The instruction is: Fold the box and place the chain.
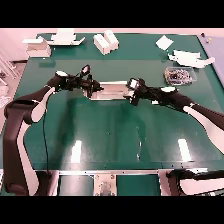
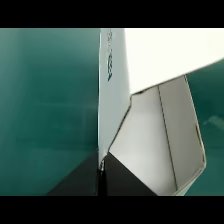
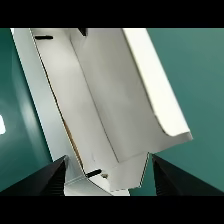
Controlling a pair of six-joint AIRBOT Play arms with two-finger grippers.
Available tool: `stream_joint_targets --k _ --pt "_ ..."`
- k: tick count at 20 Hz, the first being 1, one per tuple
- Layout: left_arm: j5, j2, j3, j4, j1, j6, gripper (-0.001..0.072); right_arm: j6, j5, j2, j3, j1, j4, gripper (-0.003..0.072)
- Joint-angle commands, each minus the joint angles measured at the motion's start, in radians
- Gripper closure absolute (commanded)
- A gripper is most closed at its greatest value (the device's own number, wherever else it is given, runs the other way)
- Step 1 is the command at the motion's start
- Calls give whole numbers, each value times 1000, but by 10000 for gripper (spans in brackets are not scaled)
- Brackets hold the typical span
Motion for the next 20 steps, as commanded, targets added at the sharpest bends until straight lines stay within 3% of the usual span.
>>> stream_joint_targets --k 1,6,20 --pt "-2 0 0 0 0 1 690 10 90 -28 43 -42 -6 84" --pt "-2 0 0 0 0 1 689 114 224 -63 91 -83 -114 84" --pt "-8 0 0 0 0 1 690 188 381 -196 255 -129 -203 83"
